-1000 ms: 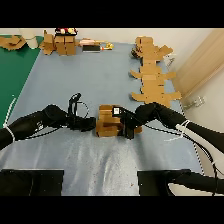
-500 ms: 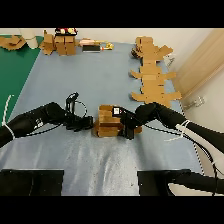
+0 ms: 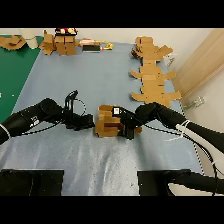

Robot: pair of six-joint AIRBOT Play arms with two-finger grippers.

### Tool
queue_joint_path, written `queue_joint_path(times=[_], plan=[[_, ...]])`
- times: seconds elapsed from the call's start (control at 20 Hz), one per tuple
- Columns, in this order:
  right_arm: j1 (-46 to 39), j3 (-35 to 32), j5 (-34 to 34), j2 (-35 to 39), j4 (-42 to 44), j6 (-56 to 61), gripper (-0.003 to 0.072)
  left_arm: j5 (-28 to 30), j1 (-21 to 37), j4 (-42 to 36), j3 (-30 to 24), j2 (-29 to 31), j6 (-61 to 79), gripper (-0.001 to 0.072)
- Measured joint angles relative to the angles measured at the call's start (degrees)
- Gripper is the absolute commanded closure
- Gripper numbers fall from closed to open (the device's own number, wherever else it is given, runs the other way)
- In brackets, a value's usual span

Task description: Fold the box.

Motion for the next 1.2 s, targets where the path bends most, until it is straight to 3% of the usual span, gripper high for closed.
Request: queue_joint_path(times=[0.35,0.95,1.2], plan=[[0.0,0.0,0.0,0.0,0.02,0.02,0.024,-1.27,-0.48,-4.33,0.0,0.0,3.67,0.0349],[0.0,0.0,-0.35,0.0,0.13,0.02,0.024,-0.39,-1.57,-4.96,0.13,0.0,4.57,0.0327],[0.0,0.0,-0.39,0.0,0.17,0.02,0.0239,1.55,-6.69,1.07,2.01,-0.72,1.25,0.0327]])
